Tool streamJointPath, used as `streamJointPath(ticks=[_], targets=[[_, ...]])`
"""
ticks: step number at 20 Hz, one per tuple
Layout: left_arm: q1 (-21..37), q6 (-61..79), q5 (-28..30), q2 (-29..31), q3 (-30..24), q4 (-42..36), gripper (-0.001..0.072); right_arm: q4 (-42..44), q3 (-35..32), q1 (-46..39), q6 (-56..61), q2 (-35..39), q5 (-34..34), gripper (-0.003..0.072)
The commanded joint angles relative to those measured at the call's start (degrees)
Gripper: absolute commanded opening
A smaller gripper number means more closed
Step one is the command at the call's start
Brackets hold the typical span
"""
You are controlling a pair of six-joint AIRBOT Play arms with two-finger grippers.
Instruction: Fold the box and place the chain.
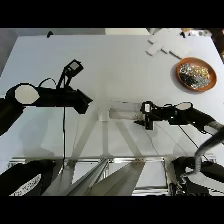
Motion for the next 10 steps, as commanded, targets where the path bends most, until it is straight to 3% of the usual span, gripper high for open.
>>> streamJointPath(ticks=[1,5,10], targets=[[3.1,-17.0,-1.3,-3.9,-2.7,-0.6,0.0005,0.0,0.0,0.0,0.0,0.0,0.0,0.0482],[1.9,-18.5,0.3,-15.2,-3.6,-3.7,0.0005,0.0,0.0,0.0,0.0,0.0,0.0,0.0482],[-0.3,-18.2,2.1,-21.3,-3.6,-6.3,0.0004,0.0,0.0,0.0,0.0,0.0,0.1,0.0482]])
